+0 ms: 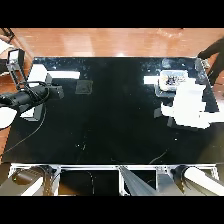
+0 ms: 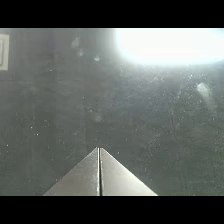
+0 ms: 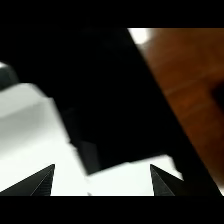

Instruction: Fold the box and place the chain.

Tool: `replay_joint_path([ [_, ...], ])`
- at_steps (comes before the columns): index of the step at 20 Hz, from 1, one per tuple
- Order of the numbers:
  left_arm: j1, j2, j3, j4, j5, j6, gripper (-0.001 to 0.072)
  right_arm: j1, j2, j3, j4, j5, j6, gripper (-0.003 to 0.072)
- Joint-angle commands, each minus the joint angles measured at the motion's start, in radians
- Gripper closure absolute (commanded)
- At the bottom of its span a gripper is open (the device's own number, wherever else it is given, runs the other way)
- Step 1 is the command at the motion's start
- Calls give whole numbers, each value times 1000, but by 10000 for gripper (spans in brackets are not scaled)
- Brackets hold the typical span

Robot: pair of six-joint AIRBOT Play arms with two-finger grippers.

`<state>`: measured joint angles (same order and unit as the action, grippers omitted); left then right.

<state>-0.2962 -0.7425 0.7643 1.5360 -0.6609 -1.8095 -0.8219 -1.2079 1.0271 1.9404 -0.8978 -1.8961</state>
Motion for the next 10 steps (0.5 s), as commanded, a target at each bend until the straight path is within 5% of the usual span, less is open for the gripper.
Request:
replay_joint_path([
  [1,1,0,0,0,5,0,688,-198,-105,19,49,-63,11,-27],
  [6,1,0,0,0,5,0,688,-354,-143,22,170,-130,-238,-27],
  [10,1,0,0,0,3,0,688,-359,-321,110,323,-441,-382,-27],
])
